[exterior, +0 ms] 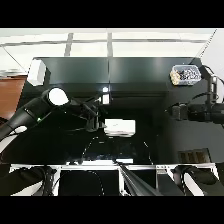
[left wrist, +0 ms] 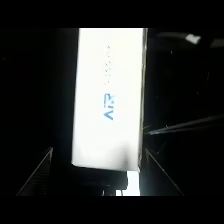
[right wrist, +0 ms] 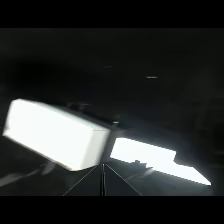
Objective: Fold the box and place the chain.
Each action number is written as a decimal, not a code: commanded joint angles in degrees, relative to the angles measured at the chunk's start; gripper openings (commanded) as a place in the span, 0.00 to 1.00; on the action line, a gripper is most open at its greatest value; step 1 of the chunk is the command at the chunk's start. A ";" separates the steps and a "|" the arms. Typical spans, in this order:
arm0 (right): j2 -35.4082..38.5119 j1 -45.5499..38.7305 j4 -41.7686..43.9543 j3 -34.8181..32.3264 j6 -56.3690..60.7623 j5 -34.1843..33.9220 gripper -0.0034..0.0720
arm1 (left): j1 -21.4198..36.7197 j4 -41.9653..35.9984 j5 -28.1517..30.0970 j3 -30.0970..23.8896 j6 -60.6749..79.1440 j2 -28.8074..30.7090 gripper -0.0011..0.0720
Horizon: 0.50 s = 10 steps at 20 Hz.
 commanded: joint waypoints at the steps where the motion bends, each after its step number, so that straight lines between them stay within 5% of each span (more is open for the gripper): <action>1: 0.52 -2.29 -4.09 0.00 0.90 -2.01 0.06 | -2.45 1.01 -0.22 5.57 -5.16 -1.36 0.99; 10: 0.52 -2.29 -4.20 0.00 0.87 -2.40 0.06 | -7.04 -2.08 4.98 10.95 -11.61 -14.80 0.99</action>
